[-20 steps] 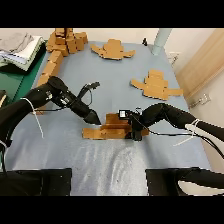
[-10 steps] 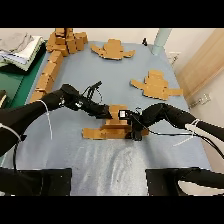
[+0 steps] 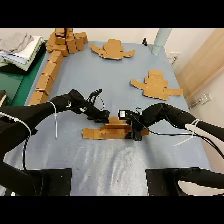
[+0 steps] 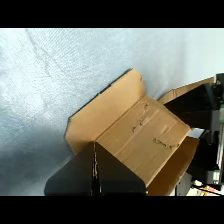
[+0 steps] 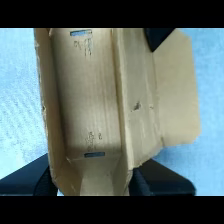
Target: Fold the box.
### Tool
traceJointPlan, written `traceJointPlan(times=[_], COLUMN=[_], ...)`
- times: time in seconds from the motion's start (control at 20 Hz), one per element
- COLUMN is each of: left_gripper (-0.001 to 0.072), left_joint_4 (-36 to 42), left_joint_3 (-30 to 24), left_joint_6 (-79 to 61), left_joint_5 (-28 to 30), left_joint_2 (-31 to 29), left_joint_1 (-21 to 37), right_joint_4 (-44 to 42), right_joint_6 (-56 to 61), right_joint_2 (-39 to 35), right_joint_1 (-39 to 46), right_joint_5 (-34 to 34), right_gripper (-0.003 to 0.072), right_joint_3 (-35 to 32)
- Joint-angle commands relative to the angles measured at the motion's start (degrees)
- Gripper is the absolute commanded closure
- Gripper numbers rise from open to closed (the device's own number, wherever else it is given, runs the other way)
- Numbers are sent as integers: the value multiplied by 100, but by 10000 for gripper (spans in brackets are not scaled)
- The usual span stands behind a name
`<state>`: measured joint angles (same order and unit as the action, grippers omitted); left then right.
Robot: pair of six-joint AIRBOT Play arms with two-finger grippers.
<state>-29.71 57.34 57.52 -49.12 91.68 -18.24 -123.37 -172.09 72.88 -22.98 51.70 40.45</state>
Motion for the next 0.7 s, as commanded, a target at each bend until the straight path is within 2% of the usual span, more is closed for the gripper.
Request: traceJointPlan(times=[0.0, 0.1, 0.2, 0.3, 0.5, 0.65], left_gripper=[699, 701, 702, 702, 701, 696], left_joint_4=[-48, -74, -76, -68, 321, 431], left_joint_3=[44, -31, -328, -833, -1869, -2184], left_joint_6=[-540, -999, -1495, -2109, -4183, -5327], left_joint_5=[-96, -138, 55, 358, 337, 341], left_joint_2=[-188, -621, -1207, -1888, -3226, -3681], left_joint_1=[190, 339, 431, 439, 385, 170], right_joint_4=[0, 0, 0, 0, 0, -2], right_joint_6=[0, 0, 0, 0, 0, 0], right_joint_2=[-4, -4, -4, -4, -4, -4], right_joint_1=[2, 2, 2, 2, 2, 2], right_joint_5=[0, 0, 0, 0, 0, 0], right_gripper=[233, 233, 233, 233, 233, 233], right_joint_3=[7, 7, 7, 7, 7, 7])
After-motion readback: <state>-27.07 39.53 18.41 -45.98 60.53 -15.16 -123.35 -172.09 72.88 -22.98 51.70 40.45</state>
